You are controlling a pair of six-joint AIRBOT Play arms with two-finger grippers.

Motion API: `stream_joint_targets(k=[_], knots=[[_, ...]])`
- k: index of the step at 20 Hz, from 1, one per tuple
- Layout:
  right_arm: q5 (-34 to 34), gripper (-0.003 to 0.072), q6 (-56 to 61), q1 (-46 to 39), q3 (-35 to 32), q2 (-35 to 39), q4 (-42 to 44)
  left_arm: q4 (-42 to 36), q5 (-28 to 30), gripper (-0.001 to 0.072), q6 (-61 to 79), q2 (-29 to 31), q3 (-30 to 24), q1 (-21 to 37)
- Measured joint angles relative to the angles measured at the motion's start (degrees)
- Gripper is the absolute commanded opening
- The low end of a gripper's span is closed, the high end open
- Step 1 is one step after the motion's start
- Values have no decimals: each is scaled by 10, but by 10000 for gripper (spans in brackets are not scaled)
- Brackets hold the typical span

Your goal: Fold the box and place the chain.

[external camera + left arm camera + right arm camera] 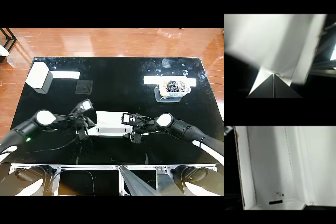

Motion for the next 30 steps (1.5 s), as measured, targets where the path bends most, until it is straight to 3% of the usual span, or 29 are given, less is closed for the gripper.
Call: stream_joint_targets(k=[4, 9, 13, 18, 19, 20, 21, 22, 23, 26, 30], knots=[[0, 428, 0, 0, 0, 0, 0, 114, -70, 14, -233, 78, -4, 82], [1, 428, 0, 0, 0, 0, 0, 159, -100, 15, -462, 114, -37, 197], [1, 428, 0, 0, 0, 0, 0, 156, -106, 15, -530, 82, -51, 238], [1, 428, 0, 0, 0, 0, 0, 64, -102, 18, -519, -22, -56, 247], [1, 428, 0, 0, 0, 0, 0, 38, -107, 45, -505, -41, -56, 246], [1, 428, -1, 0, 0, 0, 0, 11, -111, 139, -489, -58, -56, 245], [1, 428, -1, 0, 0, 0, 0, -11, -112, 267, -474, -69, -56, 242], [1, 428, -1, 0, 0, 0, 0, -34, -116, 458, -459, -77, -56, 238], [1, 428, -1, 0, 0, 0, 0, -59, -124, 533, -444, -83, -55, 235], [1, 428, -1, 0, 0, 0, 0, -83, -142, 622, -404, -93, -47, 228], [1, 428, -1, 0, 0, 0, 0, -90, -175, 626, -379, -97, -30, 224]])
